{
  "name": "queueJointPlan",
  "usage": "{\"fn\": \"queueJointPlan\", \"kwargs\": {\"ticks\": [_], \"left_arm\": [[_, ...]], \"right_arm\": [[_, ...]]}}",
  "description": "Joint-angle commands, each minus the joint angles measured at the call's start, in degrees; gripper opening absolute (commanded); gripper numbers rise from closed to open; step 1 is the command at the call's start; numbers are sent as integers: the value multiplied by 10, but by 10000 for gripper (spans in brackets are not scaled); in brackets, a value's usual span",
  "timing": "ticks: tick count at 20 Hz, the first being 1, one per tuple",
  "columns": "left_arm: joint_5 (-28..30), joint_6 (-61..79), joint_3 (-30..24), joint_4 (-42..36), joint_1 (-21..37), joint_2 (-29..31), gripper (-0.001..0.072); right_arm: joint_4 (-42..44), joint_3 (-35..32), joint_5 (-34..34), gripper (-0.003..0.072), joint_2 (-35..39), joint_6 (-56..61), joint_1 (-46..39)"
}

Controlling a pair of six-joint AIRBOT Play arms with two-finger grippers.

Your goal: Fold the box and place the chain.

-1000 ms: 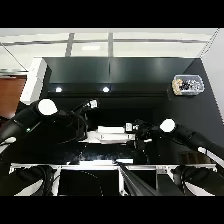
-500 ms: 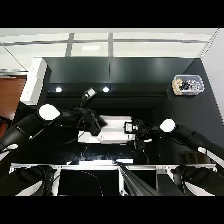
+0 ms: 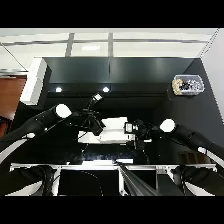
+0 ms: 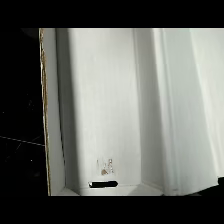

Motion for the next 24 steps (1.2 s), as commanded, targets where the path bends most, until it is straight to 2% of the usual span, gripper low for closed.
{"fn": "queueJointPlan", "kwargs": {"ticks": [1, 4, 6, 9, 10, 11, 12, 13, 15, 16, 20, 24], "left_arm": [[-33, 11, 33, 21, 7, 2, 24], [-102, 8, 47, 58, 31, 69, 25], [-177, 9, 39, 62, 69, 117, 25], [-228, 93, -18, 38, 106, 178, 29], [-228, 120, -41, 39, 103, 185, 71], [-223, 147, -63, 45, 98, 186, 316], [-199, 186, -85, 55, 91, 184, 608], [-158, 212, -104, 56, 85, 182, 720], [-75, 257, -130, 56, 70, 173, 719], [-53, 282, -135, 56, 63, 165, 718], [-1, 339, -136, 53, 37, 122, 714], [19, 346, -134, 40, 5, 109, 698]], "right_arm": [[0, 0, -1, 306, 0, 0, 0], [0, 0, -1, 306, 0, 0, 0], [0, 0, -1, 306, 0, 0, 0], [0, 0, -1, 306, 0, 0, 0], [0, 0, -1, 306, 0, 0, 0], [0, 0, -1, 306, 0, 0, 0], [0, 0, -1, 306, 0, 0, 0], [0, 0, -1, 306, 0, 0, 0], [0, 0, -1, 306, 0, 0, 0], [0, 0, -1, 306, 0, 0, 0], [0, 0, -1, 306, 0, 0, 0], [0, 0, -1, 306, 0, 0, 0]]}}
